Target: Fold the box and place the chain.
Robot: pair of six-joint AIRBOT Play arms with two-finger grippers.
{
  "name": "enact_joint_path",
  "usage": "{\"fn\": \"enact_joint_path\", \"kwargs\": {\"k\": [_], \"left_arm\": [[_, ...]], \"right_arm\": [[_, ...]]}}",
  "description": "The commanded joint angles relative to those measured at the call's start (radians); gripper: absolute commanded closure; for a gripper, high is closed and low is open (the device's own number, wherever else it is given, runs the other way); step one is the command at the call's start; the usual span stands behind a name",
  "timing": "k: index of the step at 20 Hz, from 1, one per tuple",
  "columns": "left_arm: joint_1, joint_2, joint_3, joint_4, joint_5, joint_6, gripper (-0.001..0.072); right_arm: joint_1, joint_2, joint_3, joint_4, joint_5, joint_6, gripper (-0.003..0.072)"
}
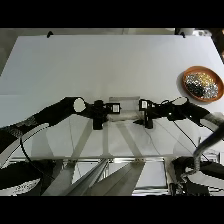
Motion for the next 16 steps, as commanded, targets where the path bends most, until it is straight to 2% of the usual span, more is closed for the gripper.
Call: {"fn": "enact_joint_path", "kwargs": {"k": [1,12,13,14,15,16], "left_arm": [[-0.003,-0.001,0.0,0.0,0.011,0.003,0.052],[-0.05,-0.001,0.0,-0.039,0.072,0.05,0.0521],[-0.05,-0.001,0.0,-0.041,0.08,0.05,0.0537],[-0.05,-0.001,0.0,-0.041,0.084,0.05,0.0613],[-0.051,-0.001,0.0,-0.041,0.084,0.05,0.0653],[-0.052,-0.001,0.0,-0.041,0.085,0.05,0.0653]], "right_arm": [[0.0,0.0,0.0,0.0,0.001,0.0,0.024],[0.0,0.0,0.0,0.0,0.001,0.0,0.024],[0.0,0.0,0.0,0.0,0.001,0.0,0.024],[0.0,0.0,0.0,0.0,0.001,0.0,0.024],[0.0,0.0,0.0,0.0,0.001,0.0,0.024],[0.0,0.0,0.0,0.0,0.001,0.0,0.024]]}}
